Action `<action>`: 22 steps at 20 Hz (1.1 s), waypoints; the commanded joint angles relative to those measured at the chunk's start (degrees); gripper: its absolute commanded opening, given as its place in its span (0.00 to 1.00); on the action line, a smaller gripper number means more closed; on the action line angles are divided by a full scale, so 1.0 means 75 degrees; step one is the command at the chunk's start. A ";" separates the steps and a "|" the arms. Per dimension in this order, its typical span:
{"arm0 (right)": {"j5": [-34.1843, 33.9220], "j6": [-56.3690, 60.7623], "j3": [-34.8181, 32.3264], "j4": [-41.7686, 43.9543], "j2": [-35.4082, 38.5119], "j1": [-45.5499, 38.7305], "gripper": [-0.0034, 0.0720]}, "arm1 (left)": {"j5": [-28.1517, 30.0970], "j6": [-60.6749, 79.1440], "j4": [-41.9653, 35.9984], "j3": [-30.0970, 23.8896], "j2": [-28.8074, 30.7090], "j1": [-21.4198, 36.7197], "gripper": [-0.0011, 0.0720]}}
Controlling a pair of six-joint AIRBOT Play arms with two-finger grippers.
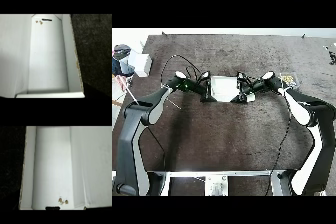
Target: Fold the box and place the chain.
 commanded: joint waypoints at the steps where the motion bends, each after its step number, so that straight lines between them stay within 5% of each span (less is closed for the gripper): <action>1: 0.0003 0.0003 0.0000 0.0236 0.0003 0.0000 0.63 | 0.0006 0.0006 0.0023 -0.0003 -0.0006 -0.0006 0.58; 4: -0.0020 0.0000 0.0003 0.0329 0.0015 -0.0017 0.63 | 0.0009 0.0006 0.0023 -0.0003 -0.0006 -0.0006 0.58; 5: -0.0102 0.0006 0.0003 0.0402 0.0015 -0.0029 0.72 | 0.0009 0.0006 0.0023 -0.0003 -0.0006 -0.0006 0.58; 6: -0.0117 0.0012 0.0003 0.0356 0.0041 -0.0038 0.99 | 0.0009 0.0006 0.0023 -0.0003 -0.0006 -0.0006 0.58; 22: -0.0108 0.0924 0.0003 -0.2407 0.1376 -0.0041 1.00 | 0.0032 -0.0003 0.0023 -0.0003 -0.0006 -0.0006 0.58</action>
